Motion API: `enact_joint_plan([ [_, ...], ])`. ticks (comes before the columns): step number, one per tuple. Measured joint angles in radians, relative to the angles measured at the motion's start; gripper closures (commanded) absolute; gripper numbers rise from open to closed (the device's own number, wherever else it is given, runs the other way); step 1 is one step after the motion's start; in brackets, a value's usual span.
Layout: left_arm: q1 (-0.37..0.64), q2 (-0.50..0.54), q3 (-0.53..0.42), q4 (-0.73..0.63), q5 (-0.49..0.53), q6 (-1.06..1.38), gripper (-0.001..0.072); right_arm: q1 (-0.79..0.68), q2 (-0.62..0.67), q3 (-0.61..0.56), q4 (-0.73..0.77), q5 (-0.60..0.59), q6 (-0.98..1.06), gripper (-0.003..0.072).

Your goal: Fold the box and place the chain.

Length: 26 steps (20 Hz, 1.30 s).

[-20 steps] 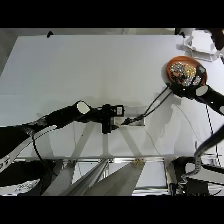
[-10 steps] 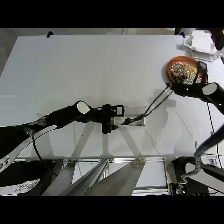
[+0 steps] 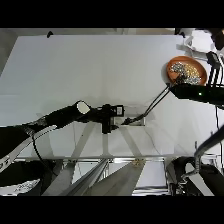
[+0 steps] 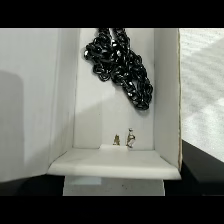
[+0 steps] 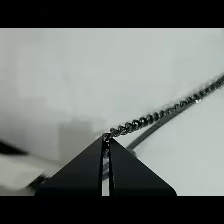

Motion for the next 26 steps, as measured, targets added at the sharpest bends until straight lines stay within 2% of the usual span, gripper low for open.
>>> enact_joint_plan([
  [9,0.0,0.0,0.0,0.0,0.0,0.0,0.0505,0.0,0.18,0.0,0.196,0.3,-0.048,0.0666],
  [15,0.0,0.0,0.0,0.0,0.0,0.0,0.0505,0.024,0.219,0.0,0.331,0.412,-0.078,0.0666],
  [19,0.0,0.0,0.0,0.0,0.0,0.0,0.0505,0.093,0.224,0.0,0.39,0.402,-0.092,0.0667],
  [26,0.0,0.0,0.0,0.0,0.0,0.0,0.0505,0.321,0.161,0.0,0.362,0.185,-0.126,0.0666],
])
